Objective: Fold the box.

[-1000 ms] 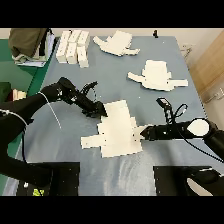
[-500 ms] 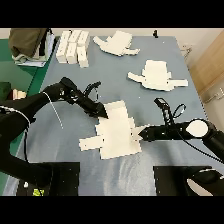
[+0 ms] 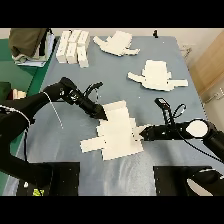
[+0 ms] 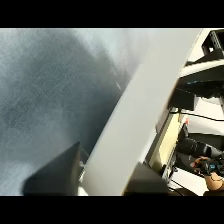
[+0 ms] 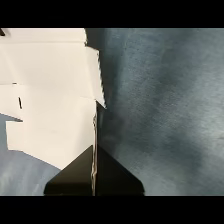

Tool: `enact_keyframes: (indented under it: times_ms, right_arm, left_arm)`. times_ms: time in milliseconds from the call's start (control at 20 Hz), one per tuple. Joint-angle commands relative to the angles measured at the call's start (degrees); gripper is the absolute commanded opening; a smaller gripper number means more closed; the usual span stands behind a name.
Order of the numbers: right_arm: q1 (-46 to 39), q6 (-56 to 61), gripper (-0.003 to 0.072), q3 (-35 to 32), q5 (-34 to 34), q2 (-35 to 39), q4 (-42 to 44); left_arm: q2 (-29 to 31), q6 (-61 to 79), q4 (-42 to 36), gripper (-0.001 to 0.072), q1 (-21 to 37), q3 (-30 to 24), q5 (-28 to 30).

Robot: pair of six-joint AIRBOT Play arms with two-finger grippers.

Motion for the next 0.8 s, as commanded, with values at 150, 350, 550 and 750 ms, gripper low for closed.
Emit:
enact_keyframes:
  times_ms: [150, 350, 550, 750]
  right_arm:
    - [0.1, -0.1, 0.0003, 0.0, 0.0, 0.0, 0.0]
    - [-0.1, 2.9, 0.0318, 0.4, 0.1, 0.0, -2.7]
    - [-4.0, 16.0, 0.0345, 7.0, 3.3, 1.0, -17.8]
    - [-7.1, 23.9, 0.0344, 17.6, 3.7, 3.8, -29.1]
  left_arm:
    - [-0.9, 2.2, -2.1, 0.0017, 0.0, 0.1, -0.2]
    - [-0.5, 7.7, -2.1, 0.0015, 0.0, 0.4, -0.2]
    - [5.6, 16.9, -0.9, 0.0012, -1.6, 0.1, 6.4]
    - [15.8, 26.8, 2.1, 0.0012, -7.2, -3.5, 21.7]
